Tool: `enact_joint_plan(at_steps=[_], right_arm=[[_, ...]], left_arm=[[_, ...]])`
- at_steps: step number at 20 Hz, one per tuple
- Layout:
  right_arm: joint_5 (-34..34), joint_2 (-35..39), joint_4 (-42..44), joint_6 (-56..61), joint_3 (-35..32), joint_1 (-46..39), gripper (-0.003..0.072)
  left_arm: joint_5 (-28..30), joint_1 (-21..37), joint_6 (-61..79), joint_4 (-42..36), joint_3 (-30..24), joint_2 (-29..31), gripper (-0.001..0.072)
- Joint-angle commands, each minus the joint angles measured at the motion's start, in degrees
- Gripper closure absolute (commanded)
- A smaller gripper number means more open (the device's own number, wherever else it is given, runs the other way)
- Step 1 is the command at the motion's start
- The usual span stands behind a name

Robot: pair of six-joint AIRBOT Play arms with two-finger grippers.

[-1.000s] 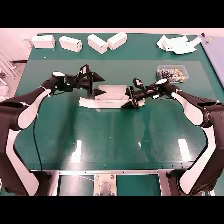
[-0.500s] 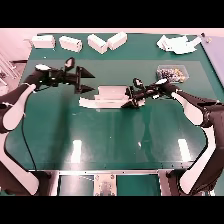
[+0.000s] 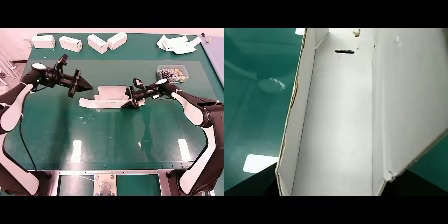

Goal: Fold the box and place the chain.

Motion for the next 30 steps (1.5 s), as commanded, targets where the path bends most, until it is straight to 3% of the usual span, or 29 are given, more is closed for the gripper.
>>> enact_joint_plan(at_steps=[1,6,14,27,30], right_arm=[[0.0,0.0,0.0,0.0,0.0,0.0,0.0108],[0.0,0.0,0.0,0.0,0.0,0.0,0.0108],[0.0,0.0,0.0,0.0,0.0,0.0,0.0108],[0.0,0.0,0.0,0.0,0.0,0.0,0.0107],[0.0,0.0,0.0,0.0,0.0,0.0,0.0108]], left_arm=[[6.8,-3.3,-1.1,0.6,-1.8,0.0,0.0696],[12.7,-3.8,0.9,-1.8,-5.3,0.0,0.0694],[26.6,-4.7,7.5,-10.1,-5.2,-0.7,0.0692],[30.4,-6.4,6.1,-8.6,-5.3,-5.7,0.0692],[31.9,-6.4,4.9,-5.0,-5.3,-5.7,0.0691]])
